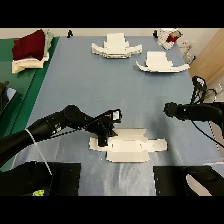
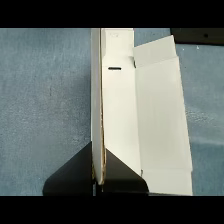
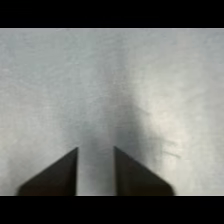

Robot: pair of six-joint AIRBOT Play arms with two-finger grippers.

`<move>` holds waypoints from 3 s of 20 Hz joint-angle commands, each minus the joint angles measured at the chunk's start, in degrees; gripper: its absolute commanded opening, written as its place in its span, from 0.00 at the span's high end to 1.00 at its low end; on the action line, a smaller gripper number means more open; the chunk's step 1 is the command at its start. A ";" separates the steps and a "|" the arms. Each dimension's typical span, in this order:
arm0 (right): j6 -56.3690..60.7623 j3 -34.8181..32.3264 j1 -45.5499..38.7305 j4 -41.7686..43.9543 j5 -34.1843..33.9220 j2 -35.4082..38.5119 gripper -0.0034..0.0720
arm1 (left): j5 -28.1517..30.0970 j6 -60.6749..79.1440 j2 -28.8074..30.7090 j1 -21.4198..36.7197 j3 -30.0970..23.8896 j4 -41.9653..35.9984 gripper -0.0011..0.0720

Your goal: Fold the box.

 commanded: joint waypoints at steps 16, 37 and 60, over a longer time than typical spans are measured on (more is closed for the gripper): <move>-15.10 -7.10 38.12 13.09 -24.15 14.80 0.42 | -0.11 -0.07 -0.11 -0.04 -0.02 0.24 0.97; -4.13 -5.86 61.81 -23.67 -8.09 -0.76 0.15 | -0.07 -0.07 -0.11 -0.02 -0.02 0.24 0.97; -69.75 -9.99 24.30 12.55 -2.75 4.85 0.00 | -0.07 -0.07 -0.11 -0.04 -0.02 0.24 0.97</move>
